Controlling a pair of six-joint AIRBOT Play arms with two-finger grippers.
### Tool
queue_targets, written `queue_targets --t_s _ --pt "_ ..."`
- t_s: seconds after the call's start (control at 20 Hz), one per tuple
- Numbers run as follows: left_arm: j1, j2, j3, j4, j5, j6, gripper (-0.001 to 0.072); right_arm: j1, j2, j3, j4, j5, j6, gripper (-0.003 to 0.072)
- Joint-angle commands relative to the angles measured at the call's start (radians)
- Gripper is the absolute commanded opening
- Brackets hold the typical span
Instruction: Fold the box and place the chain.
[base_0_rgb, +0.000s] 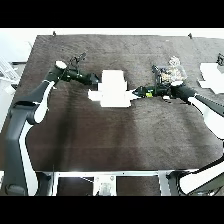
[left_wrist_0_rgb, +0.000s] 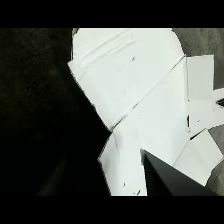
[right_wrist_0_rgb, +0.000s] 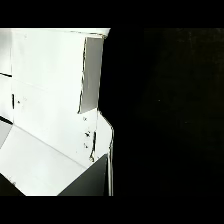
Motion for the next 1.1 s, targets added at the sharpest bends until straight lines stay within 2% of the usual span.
queue_targets --t_s 0.0,0.1,0.55,0.9,1.0,1.05 --pt "-0.002 -0.02 0.0 -0.073 0.003 0.026 0.0534 0.001 0.0 0.0 0.0 0.001 0.0 0.0005" --pt "-0.002 -0.035 0.0 -0.13 -0.007 0.034 0.0534 0.001 0.0 0.0 0.0 0.0 -0.006 0.0006" --pt "-0.002 -0.063 0.0 -0.174 -0.019 0.078 0.0533 0.001 0.0 0.0 0.0 0.0 -0.007 0.0005" --pt "-0.038 -0.066 0.001 -0.174 0.021 0.096 0.0532 0.0 0.0 0.0 0.0 0.001 -0.007 0.0006" --pt "-0.036 -0.07 0.001 -0.172 0.035 0.093 0.0423 0.0 0.0 0.0 0.0 0.001 -0.007 0.0005" --pt "-0.036 -0.07 0.001 -0.172 0.037 0.087 0.0423 0.0 0.0 0.0 0.0 0.001 -0.007 0.0006"
